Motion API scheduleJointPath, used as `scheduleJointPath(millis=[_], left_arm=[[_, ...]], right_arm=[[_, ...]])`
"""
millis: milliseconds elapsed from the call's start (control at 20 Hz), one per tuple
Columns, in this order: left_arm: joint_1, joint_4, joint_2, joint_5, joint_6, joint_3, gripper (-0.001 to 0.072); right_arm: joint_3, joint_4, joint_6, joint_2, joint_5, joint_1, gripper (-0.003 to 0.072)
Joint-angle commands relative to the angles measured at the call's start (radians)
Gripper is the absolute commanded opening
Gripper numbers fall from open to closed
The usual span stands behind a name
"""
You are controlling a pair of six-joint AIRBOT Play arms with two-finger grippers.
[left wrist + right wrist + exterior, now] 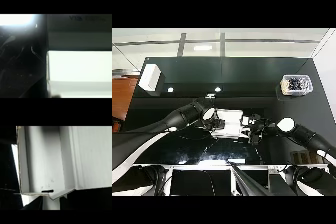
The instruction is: Fold the box and place the chain.
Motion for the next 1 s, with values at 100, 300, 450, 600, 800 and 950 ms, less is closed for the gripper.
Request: scheduleJointPath(millis=[100, 300, 450, 600, 800, 950], left_arm=[[-0.004, -0.011, -0.005, 0.003, 0.000, 0.000, 0.0030], [-0.004, -0.011, -0.005, 0.003, 0.000, 0.000, 0.0030], [-0.004, -0.011, -0.005, 0.003, -0.001, 0.000, 0.0031], [-0.004, -0.011, -0.005, 0.003, -0.001, 0.000, 0.0031], [-0.004, -0.011, -0.005, 0.003, -0.001, 0.000, 0.0030], [-0.004, -0.011, -0.005, 0.000, -0.001, 0.000, 0.0030]], right_arm=[[0.001, 0.048, 0.025, -0.001, -0.053, 0.056, 0.0241], [0.001, 0.145, 0.028, -0.010, -0.150, 0.098, 0.0241], [0.001, 0.167, 0.029, -0.015, -0.150, 0.098, 0.0241], [0.001, 0.176, 0.029, -0.015, -0.151, 0.098, 0.0242], [0.001, 0.172, 0.029, -0.016, -0.151, 0.098, 0.0372], [-0.001, 0.169, 0.029, -0.016, -0.154, 0.098, 0.0412]])
